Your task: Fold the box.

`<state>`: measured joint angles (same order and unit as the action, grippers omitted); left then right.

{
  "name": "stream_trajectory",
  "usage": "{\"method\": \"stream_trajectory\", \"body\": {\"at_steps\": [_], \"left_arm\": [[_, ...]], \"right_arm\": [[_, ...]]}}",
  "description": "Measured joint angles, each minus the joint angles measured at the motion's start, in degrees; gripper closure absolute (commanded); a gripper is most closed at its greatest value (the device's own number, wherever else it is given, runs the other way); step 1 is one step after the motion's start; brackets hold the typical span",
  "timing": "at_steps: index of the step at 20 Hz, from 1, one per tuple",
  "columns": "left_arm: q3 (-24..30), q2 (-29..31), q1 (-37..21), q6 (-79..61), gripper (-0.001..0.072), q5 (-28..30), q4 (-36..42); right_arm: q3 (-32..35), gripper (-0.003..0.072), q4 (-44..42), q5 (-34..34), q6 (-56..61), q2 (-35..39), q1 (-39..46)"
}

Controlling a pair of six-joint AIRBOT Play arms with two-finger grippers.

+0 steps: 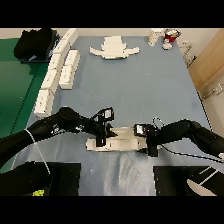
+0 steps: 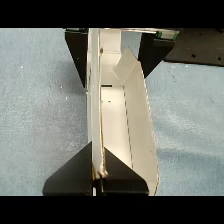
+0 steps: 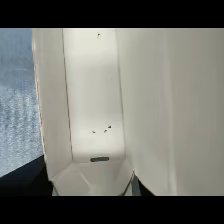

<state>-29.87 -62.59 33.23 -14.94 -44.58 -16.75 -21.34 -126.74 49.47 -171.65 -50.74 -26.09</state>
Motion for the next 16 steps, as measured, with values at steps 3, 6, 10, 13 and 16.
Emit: {"method": "stream_trajectory", "body": {"at_steps": [3, 6, 10, 13, 16], "left_arm": [[0.02, 0.00, 0.00, 0.00, 0.0696, 0.02, 0.00], [0.02, 0.00, 0.00, 0.00, 0.0696, 0.02, 0.00], [0.02, 0.00, 0.00, 0.00, 0.0696, 0.02, 0.00], [0.02, 0.00, 0.00, 0.00, 0.0696, 0.02, 0.00], [0.02, 0.00, 0.00, 0.00, 0.0696, -0.02, -0.02]], "right_arm": [[0.44, -0.0009, 0.02, -1.33, -0.28, 0.00, -0.02], [1.05, -0.0007, 0.11, -2.10, -0.31, 0.00, -0.02], [1.51, 0.0064, 0.20, -2.71, -0.35, 0.00, -0.04], [1.75, 0.0122, 0.24, -2.99, -0.37, 0.00, -0.04], [2.12, 0.0176, 0.24, -3.06, -0.42, 0.00, -0.13]]}}
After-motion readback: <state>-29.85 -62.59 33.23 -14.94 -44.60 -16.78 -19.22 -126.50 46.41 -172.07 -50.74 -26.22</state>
